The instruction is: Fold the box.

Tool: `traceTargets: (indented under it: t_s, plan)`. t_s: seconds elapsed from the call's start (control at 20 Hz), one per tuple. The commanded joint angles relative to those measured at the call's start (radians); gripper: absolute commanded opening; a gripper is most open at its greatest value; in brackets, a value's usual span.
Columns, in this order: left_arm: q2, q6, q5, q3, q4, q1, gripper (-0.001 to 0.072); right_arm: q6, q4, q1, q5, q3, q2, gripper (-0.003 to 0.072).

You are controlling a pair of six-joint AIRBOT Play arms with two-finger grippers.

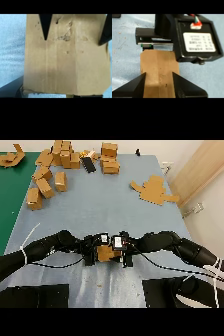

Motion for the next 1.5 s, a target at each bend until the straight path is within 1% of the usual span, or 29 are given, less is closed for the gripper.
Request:
traceTargets:
  t_s: [0.0, 0.15, 0.3, 0.8, 1.0, 1.15, 1.3, 1.35, 1.45]
  plan:
    - [0.000, 0.000, 0.000, 0.000, 0.000, 0.000, 0.0500, -0.020, -0.006, 0.000, -0.014, -0.003, -0.019, 0.0531]
    - [0.000, 0.000, 0.000, 0.000, 0.000, 0.000, 0.0500, -0.020, -0.011, 0.000, -0.009, -0.003, -0.043, 0.0531]
    - [0.000, 0.000, 0.000, 0.000, 0.000, 0.000, 0.0500, -0.020, -0.076, 0.030, 0.033, -0.003, -0.047, 0.0532]
    - [0.000, 0.000, 0.000, 0.000, 0.000, 0.000, 0.0500, -0.020, -0.169, 0.091, 0.133, -0.002, -0.046, 0.0530]
    - [0.000, 0.000, 0.000, 0.000, 0.000, 0.000, 0.0500, -0.021, -0.177, 0.093, 0.138, -0.002, -0.046, 0.0518]
    - [0.000, 0.000, 0.000, 0.000, 0.000, 0.000, 0.0500, -0.020, -0.180, 0.093, 0.139, -0.002, -0.035, 0.0389]
    - [0.000, 0.000, 0.000, 0.000, 0.000, 0.000, 0.0500, -0.020, -0.192, 0.093, 0.150, -0.002, -0.016, 0.0370]
    - [0.000, 0.000, 0.000, 0.000, 0.000, 0.000, 0.0500, -0.020, -0.200, 0.093, 0.156, -0.002, -0.013, 0.0321]
    - [0.000, 0.000, 0.000, 0.000, 0.000, 0.000, 0.0500, -0.021, -0.210, 0.093, 0.166, -0.002, -0.013, 0.0293]
